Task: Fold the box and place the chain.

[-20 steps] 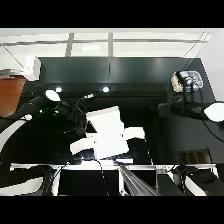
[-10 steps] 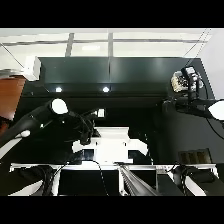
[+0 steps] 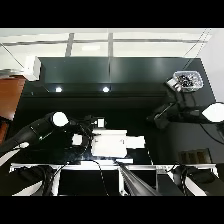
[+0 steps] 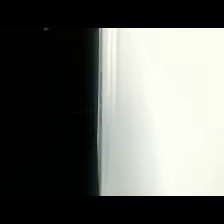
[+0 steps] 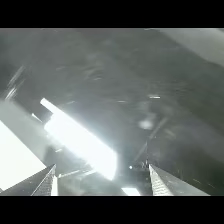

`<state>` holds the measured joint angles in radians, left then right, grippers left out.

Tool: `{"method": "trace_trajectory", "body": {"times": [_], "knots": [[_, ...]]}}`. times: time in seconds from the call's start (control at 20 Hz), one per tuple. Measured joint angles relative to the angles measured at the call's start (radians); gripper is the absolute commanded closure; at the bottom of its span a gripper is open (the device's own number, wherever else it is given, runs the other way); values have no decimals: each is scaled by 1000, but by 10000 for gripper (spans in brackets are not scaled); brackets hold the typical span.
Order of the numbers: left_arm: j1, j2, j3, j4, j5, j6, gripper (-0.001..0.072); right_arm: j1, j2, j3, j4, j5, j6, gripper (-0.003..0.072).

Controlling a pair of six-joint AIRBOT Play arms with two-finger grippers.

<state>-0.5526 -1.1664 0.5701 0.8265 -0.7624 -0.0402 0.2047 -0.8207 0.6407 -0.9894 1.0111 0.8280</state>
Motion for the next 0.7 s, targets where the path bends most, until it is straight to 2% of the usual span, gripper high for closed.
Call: {"method": "trace_trajectory", "body": {"times": [0.35, 0.7], "knots": [[0, -2, -7, 0, 70, 11, 677, 201, 0, -101, 43, -43, -200, 11], [0, -2, -7, 3, 62, 34, 678, 351, -1, -200, 47, -161, -312, 11]]}}
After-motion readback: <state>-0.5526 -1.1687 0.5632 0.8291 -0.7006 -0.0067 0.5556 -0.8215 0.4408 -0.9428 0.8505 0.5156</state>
